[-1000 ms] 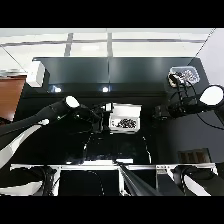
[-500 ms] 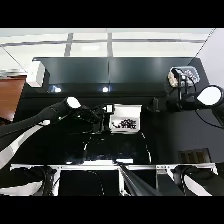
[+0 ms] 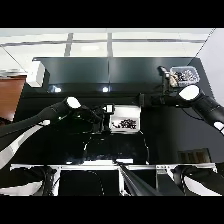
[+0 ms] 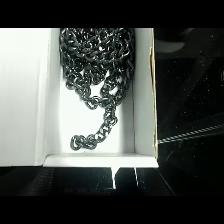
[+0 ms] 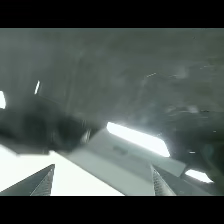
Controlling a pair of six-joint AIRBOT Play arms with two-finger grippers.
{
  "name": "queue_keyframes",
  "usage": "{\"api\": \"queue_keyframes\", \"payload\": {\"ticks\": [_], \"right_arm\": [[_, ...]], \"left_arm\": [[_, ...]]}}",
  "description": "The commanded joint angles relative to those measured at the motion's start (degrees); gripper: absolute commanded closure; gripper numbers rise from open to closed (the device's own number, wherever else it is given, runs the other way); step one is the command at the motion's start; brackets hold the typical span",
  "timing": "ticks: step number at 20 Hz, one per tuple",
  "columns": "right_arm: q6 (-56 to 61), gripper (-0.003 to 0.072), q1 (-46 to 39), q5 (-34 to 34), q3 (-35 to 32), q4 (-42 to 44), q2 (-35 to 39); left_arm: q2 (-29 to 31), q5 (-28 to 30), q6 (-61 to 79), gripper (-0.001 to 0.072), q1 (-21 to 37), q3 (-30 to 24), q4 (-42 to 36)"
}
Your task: Fold the box and place the chain.
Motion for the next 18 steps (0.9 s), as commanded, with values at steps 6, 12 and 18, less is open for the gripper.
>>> {"api": "queue_keyframes", "payload": {"ticks": [6,12,18], "right_arm": [[-37.94,-0.0029,1.07,20.04,3.39,-2.38,-0.85],[-45.4,-0.0029,3.34,19.85,3.37,-3.34,-0.87],[-46.88,-0.0029,6.19,16.35,3.32,-8.28,-0.87]], "left_arm": [[-0.02,0.0,0.04,0.0245,-0.02,0.02,0.02],[-0.02,-0.02,0.04,0.0245,-0.04,0.02,0.02],[-0.02,0.0,0.04,0.0244,-0.09,0.02,0.04]]}}
